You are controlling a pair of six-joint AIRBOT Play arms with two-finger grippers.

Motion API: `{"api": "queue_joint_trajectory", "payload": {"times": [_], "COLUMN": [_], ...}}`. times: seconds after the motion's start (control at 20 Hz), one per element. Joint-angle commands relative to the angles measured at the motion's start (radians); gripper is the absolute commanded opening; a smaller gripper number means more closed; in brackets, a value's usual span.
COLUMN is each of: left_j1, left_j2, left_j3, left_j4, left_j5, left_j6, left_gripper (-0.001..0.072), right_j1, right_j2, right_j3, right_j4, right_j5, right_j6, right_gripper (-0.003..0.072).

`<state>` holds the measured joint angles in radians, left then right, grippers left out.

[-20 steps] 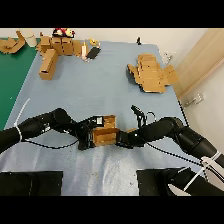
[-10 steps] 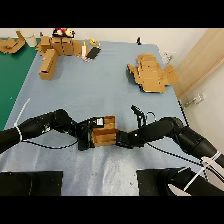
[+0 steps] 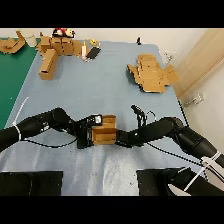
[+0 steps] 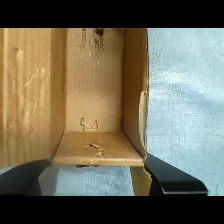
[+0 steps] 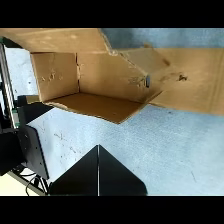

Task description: Fold the box.

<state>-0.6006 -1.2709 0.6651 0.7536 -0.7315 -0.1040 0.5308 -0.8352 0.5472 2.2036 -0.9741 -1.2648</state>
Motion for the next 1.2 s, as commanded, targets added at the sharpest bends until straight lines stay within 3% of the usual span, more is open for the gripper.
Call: {"api": "queue_joint_trajectory", "payload": {"times": [0.0,1.15], "left_j1": [0.003,-0.031], "left_j2": [0.000,-0.001], "left_j3": [0.000,0.000], "left_j4": [-0.028,-0.089], "left_j5": [-0.003,0.019], "left_j6": [0.003,0.088], "left_gripper": [0.0691,0.0690], "right_j1": [0.001,0.001], "right_j2": [0.001,-0.001], "right_j3": [0.001,0.001], "right_j4": [0.000,0.000], "right_j5": [0.005,0.039], "right_j6": [0.000,0.000], "right_gripper": [0.0005,0.0005]}}
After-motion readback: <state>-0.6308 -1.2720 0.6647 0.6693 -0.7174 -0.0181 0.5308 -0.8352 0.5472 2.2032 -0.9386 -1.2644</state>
